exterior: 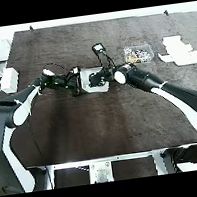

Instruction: Fold the box and place the chain.

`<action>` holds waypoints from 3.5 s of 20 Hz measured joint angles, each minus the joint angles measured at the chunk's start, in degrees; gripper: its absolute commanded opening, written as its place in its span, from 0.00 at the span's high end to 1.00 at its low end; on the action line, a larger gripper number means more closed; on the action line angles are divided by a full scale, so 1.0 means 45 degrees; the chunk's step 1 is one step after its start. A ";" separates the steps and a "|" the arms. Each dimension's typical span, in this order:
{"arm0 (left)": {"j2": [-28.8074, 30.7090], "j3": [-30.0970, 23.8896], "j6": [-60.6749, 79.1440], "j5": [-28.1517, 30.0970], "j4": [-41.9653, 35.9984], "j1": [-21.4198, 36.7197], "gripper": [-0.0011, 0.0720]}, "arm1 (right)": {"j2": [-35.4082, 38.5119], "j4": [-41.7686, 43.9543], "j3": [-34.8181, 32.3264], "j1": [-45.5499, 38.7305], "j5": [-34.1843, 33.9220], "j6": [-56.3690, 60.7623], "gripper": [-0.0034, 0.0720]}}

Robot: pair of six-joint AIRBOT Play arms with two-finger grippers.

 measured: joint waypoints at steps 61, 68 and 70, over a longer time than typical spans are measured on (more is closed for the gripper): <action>0.0000 0.0000 -0.0005 -0.0044 0.0000 0.0000 0.33 | -0.1695 0.9554 0.3740 -0.3395 0.7339 -1.8345 0.94; 0.0000 0.0000 -0.0005 -0.0044 0.0000 0.0000 0.33 | -0.2443 0.9554 0.2846 -0.3240 0.6071 -1.8277 0.16; 0.0000 0.0000 -0.0005 -0.0044 0.0000 0.0000 0.33 | -0.1991 0.9559 0.2812 -0.3245 0.6096 -1.8209 0.16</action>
